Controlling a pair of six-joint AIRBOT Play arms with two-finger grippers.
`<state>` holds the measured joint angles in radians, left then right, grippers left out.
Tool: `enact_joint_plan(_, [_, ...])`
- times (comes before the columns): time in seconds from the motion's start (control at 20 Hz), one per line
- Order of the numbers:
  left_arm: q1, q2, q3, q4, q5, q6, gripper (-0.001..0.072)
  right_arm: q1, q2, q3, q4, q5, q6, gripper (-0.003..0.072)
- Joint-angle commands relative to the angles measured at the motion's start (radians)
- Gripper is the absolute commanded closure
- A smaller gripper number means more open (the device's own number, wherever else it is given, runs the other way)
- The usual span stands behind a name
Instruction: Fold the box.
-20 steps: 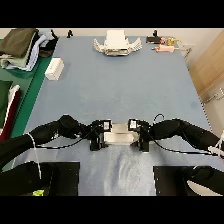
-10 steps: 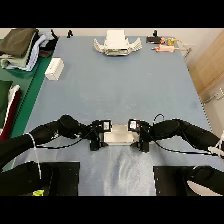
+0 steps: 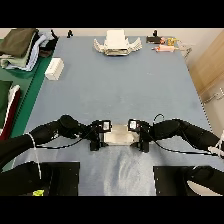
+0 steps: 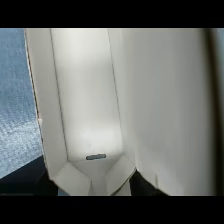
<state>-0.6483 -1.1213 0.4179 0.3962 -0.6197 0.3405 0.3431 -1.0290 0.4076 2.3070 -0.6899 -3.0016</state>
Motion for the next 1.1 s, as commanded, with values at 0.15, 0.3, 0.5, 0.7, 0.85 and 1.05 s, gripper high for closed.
enact_joint_plan(0.15, [0.0,-0.001,0.0,0.0,0.0,0.0,0.0238,0.0,0.0,0.0,0.0,0.001,0.0,0.022])
enact_joint_plan(0.3, [0.0,-0.001,0.0,0.0,0.0,0.0,0.0238,0.0,0.0,0.0,0.0,0.001,0.0,0.022])
enact_joint_plan(0.5, [0.0,-0.001,0.0,0.0,0.0,0.0,0.0238,-0.002,0.0,0.0,-0.02,0.002,0.001,0.022])
enact_joint_plan(0.7, [0.0,-0.001,0.0,0.0,0.0,0.0,0.0238,-0.006,0.002,0.0,-0.023,0.012,0.001,-0.0034])
enact_joint_plan(0.85, [0.0,-0.001,0.0,0.0,0.0,0.0,0.0238,-0.006,0.002,0.001,-0.056,0.019,0.001,-0.0034])
enact_joint_plan(1.05, [0.0,-0.001,0.0,0.0,0.0,0.0,0.0238,-0.02,0.018,0.002,-0.084,0.015,0.001,-0.0034])
